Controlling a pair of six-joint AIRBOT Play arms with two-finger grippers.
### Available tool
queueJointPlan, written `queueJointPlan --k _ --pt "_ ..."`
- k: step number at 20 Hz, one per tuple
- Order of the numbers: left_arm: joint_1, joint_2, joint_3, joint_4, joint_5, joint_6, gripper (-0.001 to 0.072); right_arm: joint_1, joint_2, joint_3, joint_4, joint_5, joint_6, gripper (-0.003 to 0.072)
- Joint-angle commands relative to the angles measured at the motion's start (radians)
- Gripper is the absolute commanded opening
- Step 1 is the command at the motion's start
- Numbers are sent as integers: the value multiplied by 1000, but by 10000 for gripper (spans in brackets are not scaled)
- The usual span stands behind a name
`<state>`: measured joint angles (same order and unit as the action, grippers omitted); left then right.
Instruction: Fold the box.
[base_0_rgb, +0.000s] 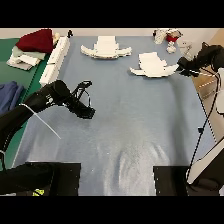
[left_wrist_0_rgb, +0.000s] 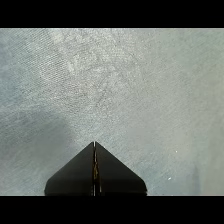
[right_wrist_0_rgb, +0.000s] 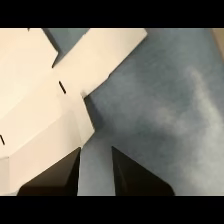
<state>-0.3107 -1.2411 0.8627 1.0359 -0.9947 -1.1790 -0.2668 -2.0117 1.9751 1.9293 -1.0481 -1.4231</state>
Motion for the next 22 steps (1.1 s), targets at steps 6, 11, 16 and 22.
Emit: queueJointPlan --k 6,11,16,22 --pt "0 0 0 0 0 0 14 -16 -148 105 214 38 -117 283" --pt "0 0 0 0 0 0 13 -11 -135 105 319 -17 -183 4" --pt "0 0 0 0 0 0 13 -11 -35 8 315 -91 -182 -1" --pt "0 0 0 0 0 0 14 -11 228 -343 296 -123 -233 -1"
